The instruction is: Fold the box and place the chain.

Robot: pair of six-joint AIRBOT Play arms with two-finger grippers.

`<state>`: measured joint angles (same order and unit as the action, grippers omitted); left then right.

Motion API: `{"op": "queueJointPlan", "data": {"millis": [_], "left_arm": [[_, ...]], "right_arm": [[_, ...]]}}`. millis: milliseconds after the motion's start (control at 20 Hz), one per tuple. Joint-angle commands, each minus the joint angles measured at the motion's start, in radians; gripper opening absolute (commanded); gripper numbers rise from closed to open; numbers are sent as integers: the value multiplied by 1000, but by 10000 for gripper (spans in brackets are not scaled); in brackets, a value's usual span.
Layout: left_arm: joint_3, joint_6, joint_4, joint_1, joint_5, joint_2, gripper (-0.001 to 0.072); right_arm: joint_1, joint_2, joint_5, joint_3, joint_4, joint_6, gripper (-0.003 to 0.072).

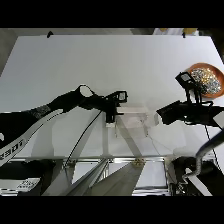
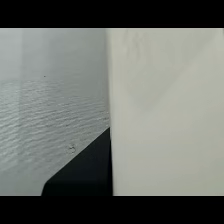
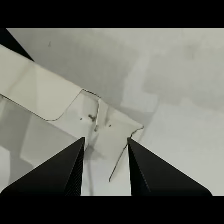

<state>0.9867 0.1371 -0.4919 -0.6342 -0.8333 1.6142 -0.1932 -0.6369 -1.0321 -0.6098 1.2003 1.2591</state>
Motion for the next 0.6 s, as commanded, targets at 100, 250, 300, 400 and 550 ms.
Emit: {"op": "queueJointPlan", "data": {"millis": [100,250,300,400,550], "left_arm": [[0,-251,-226,-42,59,-29,1],[0,-273,-238,-40,60,-35,2],[0,-273,-239,-40,60,-35,3],[0,-273,-238,-41,60,-34,3],[0,-271,-238,-41,60,-35,3]], "right_arm": [[-1,1,0,0,7,-1,297],[-1,1,0,0,7,-3,297],[-1,1,0,0,7,-3,297],[-1,1,0,0,7,-3,297],[-1,1,0,0,7,-3,297]]}}
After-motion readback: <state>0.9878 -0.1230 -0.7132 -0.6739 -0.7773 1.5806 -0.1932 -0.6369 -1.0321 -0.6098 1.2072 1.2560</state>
